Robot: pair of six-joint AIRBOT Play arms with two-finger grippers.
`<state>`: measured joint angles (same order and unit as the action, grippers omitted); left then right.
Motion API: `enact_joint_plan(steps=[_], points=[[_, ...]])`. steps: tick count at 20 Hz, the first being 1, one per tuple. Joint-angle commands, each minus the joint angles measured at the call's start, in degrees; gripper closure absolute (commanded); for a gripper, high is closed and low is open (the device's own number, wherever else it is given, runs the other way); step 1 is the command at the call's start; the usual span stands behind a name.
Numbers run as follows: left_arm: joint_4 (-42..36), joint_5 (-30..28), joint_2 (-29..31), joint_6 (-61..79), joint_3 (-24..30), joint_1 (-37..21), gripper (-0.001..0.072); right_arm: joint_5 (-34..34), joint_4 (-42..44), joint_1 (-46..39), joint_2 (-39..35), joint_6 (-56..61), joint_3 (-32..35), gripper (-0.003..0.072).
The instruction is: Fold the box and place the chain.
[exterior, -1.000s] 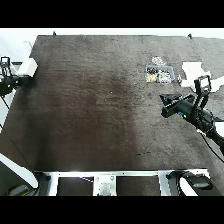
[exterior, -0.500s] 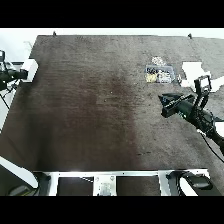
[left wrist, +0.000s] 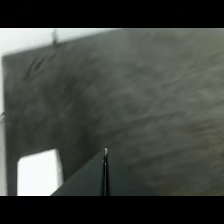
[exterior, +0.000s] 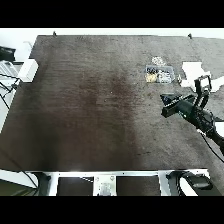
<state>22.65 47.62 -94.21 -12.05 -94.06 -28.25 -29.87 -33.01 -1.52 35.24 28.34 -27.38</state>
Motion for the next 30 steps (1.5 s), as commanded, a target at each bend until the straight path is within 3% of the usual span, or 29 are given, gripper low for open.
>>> enact_joint_plan(steps=[1,4,10,14,22,30], points=[[-12.66,3.63,9.73,8.57,6.10,0.85,0.0696,2.54,0.02,0.00,-0.94,0.00,-0.04,0.0681],[-18.95,-5.11,23.26,19.63,21.92,4.17,0.0697,4.37,0.02,0.00,-4.11,0.02,-0.02,0.0682],[-38.95,-6.60,47.63,42.34,57.37,5.70,0.0696,5.05,-0.24,-0.02,-13.64,0.22,0.04,0.0683],[-41.53,-10.36,57.75,47.32,73.53,5.70,0.0696,6.54,-4.39,-0.04,-17.18,3.65,2.08,0.0684],[-46.27,-9.73,58.42,46.88,84.37,5.70,0.0696,6.97,-13.64,0.00,-17.44,18.64,10.84,0.0685],[-46.18,-6.88,58.42,48.54,85.07,5.70,0.0691,14.38,-13.60,0.00,-17.44,16.44,16.65,0.0682]])
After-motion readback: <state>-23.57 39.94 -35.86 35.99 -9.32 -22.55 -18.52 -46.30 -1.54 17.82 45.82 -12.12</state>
